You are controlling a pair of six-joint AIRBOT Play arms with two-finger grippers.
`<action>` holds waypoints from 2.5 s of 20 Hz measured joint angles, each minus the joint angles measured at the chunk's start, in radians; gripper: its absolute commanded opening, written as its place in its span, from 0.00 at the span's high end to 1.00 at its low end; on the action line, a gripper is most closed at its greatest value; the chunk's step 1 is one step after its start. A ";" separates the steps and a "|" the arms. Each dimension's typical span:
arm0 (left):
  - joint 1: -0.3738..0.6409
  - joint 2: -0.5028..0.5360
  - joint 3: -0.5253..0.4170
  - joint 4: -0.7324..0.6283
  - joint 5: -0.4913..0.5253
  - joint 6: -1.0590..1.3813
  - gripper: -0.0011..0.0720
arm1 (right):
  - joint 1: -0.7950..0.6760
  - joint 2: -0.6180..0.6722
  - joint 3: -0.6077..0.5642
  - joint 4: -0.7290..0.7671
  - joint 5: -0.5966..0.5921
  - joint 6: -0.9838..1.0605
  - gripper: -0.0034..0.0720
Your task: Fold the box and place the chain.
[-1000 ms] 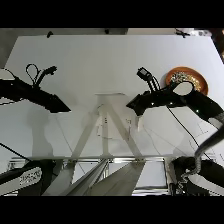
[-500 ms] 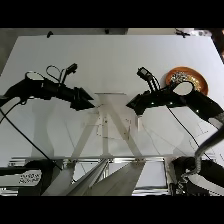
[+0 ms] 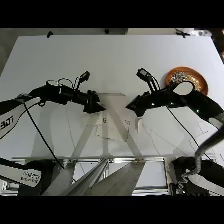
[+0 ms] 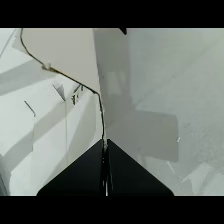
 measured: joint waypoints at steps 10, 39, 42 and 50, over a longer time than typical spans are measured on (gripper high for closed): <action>-0.061 -0.023 0.000 0.015 -0.087 0.072 0.72 | 0.000 0.000 0.000 0.016 0.010 0.000 0.94; -0.252 0.367 0.000 0.369 0.124 -0.216 0.98 | -0.168 0.363 -0.008 -0.368 0.489 0.432 0.94; -0.294 0.330 0.000 0.362 0.191 -0.229 0.98 | -0.170 0.371 -0.069 -0.377 0.492 0.460 0.94; -0.313 0.194 0.000 0.319 0.287 -0.159 0.98 | -0.170 0.376 -0.121 -0.306 0.468 0.479 0.94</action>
